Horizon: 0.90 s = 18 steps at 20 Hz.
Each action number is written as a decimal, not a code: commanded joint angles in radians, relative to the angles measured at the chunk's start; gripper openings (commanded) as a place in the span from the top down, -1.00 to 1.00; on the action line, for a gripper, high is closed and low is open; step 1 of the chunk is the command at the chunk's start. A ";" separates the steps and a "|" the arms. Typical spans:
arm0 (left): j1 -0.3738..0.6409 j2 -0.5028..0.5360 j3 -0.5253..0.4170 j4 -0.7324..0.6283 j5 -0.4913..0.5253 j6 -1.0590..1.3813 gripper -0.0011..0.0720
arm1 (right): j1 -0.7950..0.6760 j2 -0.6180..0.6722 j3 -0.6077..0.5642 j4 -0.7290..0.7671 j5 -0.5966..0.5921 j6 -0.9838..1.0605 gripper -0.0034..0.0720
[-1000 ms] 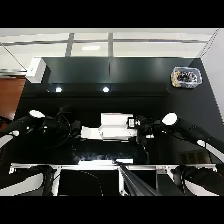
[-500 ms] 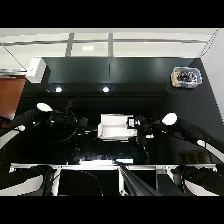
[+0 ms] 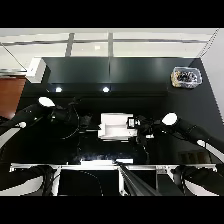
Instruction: Fold the box and place the chain.
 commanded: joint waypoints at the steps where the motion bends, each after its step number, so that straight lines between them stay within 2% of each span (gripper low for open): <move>1: -0.072 0.007 0.006 0.017 0.106 -0.066 -0.75 | 0.001 -0.001 0.000 0.002 -0.003 0.003 -0.19; 4: -0.158 0.010 0.006 0.092 0.290 -0.232 -0.75 | 0.001 -0.001 0.000 0.002 -0.003 0.003 -0.19; 7: -0.218 0.010 0.012 0.182 0.367 -0.378 -0.75 | 0.001 -0.001 0.000 0.002 -0.004 0.003 -0.19; 10: -0.270 0.010 0.041 0.248 0.378 -0.460 -0.74 | 0.001 -0.001 0.000 0.002 -0.004 0.004 -0.19; 12: -0.313 0.010 0.081 0.356 0.377 -0.571 -0.72 | 0.001 -0.001 0.000 0.002 -0.004 0.004 -0.19; 16: -0.460 0.006 0.192 0.771 0.300 -0.990 -0.72 | 0.001 -0.001 0.000 0.002 -0.004 0.004 -0.19; 18: -0.538 -0.010 0.235 0.901 0.243 -1.143 -0.72 | 0.001 -0.001 0.000 0.002 -0.004 0.003 -0.19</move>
